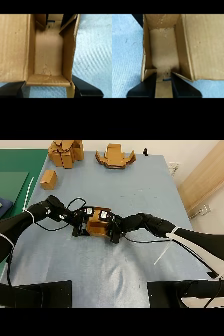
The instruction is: Fold the box.
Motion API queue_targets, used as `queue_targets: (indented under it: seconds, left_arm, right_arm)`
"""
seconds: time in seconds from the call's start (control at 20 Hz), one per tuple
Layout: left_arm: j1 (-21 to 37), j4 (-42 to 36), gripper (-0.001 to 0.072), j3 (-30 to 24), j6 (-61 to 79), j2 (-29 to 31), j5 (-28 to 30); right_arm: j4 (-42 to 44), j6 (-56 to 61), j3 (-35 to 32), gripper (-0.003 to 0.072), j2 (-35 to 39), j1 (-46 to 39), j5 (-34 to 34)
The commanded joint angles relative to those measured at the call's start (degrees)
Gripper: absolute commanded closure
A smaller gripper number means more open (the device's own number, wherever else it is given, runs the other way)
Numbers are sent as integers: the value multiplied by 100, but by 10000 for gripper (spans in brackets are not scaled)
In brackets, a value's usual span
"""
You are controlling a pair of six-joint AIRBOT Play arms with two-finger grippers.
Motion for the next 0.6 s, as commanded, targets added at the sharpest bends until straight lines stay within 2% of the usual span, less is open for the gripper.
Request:
queue_targets:
  seconds: [0.0,0.3,0.4,0.45,0.5,0.55]
  left_arm:
    - [0,-4,490,0,-4,0,2]
    - [0,-2,490,0,-7,0,2]
    - [0,-2,490,0,-7,0,0]
    - [0,-2,490,0,-7,0,0]
    - [0,-2,490,0,-7,0,-2]
    - [0,-2,489,0,-7,0,-2]
  right_arm:
    - [7,0,0,120,-4,4,-15]
    - [4,-4,0,102,-2,4,-37]
    - [-208,39,0,122,35,-15,-243]
    - [-566,313,0,314,96,-42,-455]
    - [-966,748,0,586,177,-68,-654]
    - [-1388,1427,0,681,304,-111,-804]
